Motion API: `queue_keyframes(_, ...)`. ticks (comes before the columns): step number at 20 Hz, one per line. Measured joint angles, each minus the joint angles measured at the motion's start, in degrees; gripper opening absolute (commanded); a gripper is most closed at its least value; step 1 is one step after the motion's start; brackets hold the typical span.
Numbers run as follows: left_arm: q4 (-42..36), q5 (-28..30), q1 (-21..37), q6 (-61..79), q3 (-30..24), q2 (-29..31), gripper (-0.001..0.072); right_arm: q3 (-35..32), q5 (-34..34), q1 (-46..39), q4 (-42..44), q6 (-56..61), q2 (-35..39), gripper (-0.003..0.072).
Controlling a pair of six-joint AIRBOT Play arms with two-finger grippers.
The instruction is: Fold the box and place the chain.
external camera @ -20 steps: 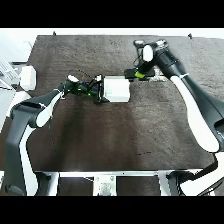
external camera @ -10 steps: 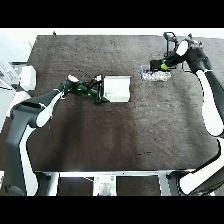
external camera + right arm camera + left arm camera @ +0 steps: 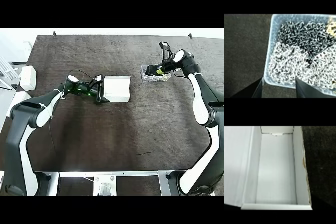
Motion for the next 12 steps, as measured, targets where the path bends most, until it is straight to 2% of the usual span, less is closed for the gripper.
queue_keyframes(4, 0.0, 0.0, 0.0, 0.0, 0.0, 0.0, 0.0461, 0.8, 0.1, -0.1, 0.6, -0.9, -2.1, 0.0408)
queue_keyframes(6, 0.0, 0.0, 0.0, 0.0, 0.0, 0.0, 0.0461, 1.2, 0.0, -0.1, 0.9, -1.1, -3.1, 0.0333)
queue_keyframes(8, 0.0, 0.0, 0.0, 0.0, 0.0, 0.0, 0.0461, 1.7, 0.6, -0.2, 1.1, -1.4, -3.8, 0.0102)
queue_keyframes(9, 0.0, 0.0, 0.0, 0.0, 0.0, 0.0, 0.0461, 2.1, 0.9, -0.2, 0.9, -1.5, -4.0, 0.0013)
queue_keyframes(12, 0.0, 0.0, 0.0, 0.0, 0.0, 0.0, 0.0461, 3.8, 1.9, -0.2, 0.0, -1.6, -4.0, 0.0011)
